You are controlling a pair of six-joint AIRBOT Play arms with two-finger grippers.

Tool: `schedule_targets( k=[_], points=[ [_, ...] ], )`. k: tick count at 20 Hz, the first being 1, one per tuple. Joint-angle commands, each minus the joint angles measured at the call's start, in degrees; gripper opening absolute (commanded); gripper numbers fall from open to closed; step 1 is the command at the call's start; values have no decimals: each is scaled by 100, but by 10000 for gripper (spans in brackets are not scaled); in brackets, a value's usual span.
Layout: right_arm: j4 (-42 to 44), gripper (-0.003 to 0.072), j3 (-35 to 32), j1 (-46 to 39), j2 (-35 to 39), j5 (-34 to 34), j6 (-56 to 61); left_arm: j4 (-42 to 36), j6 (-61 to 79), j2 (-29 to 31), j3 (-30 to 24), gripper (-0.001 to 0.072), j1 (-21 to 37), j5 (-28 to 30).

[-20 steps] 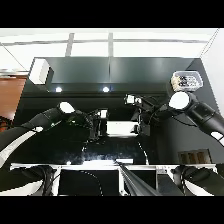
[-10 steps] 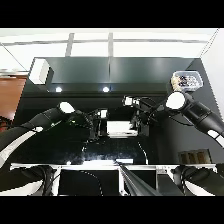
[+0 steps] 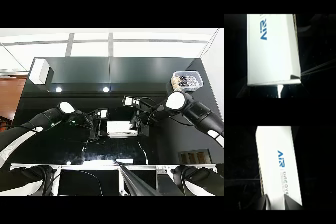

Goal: Fold the box and place the chain.

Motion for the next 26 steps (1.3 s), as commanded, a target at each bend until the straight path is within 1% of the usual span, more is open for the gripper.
schedule_targets(
  k=[1,7,11,21,26],
  points=[
    [-4,242,4,2,-4,0,0,2,2,-4,0,460,-2,-2],
    [-85,243,-173,2,-4,-66,2,2,2,-4,0,460,-2,-2],
    [-63,243,-170,2,-4,-179,2,2,2,-4,0,459,-2,-2],
    [-63,244,-168,2,2,-175,31,2,2,-4,0,460,-2,-2],
    [83,243,-168,0,4,-177,63,2,2,-4,0,460,-2,0]
  ],
)
